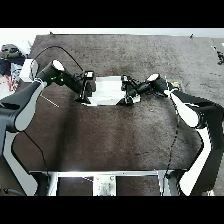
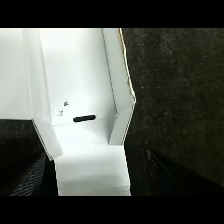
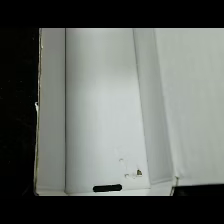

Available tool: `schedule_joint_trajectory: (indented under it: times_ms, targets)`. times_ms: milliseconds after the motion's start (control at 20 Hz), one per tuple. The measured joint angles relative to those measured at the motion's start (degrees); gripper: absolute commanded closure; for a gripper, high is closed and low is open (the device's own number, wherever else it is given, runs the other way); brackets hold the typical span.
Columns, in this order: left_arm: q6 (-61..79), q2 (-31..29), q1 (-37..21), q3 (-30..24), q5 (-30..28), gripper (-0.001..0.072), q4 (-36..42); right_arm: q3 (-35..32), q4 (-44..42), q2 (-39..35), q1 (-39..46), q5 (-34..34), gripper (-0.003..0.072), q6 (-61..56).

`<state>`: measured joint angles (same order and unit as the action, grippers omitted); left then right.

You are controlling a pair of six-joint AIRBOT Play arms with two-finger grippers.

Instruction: Fold the box and place the chain.

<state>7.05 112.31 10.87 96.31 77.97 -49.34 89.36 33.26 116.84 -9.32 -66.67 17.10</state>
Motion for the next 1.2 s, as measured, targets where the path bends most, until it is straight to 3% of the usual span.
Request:
schedule_joint_trajectory:
  times_ms: [850,900,950,1200]
  targets:
    - [-8.66,0.15,2.89,-0.98,-5.68,0.0023,-2.25,-0.02,0.0,0.0,0.0,0.0,0.008,0.0]
    - [-9.07,0.17,2.91,-1.22,-5.97,0.0153,-2.45,0.0,0.0,0.0,0.0,0.0,0.0081,0.0]
    - [-9.14,0.22,2.91,-1.53,-6.16,0.0189,-2.78,0.0,0.0,0.0,0.0,0.0,0.0081,0.0]
    - [-8.11,0.22,2.91,-2.16,-6.23,0.0188,-2.25,-0.02,-0.02,0.0,0.0,0.0,0.008,0.0]
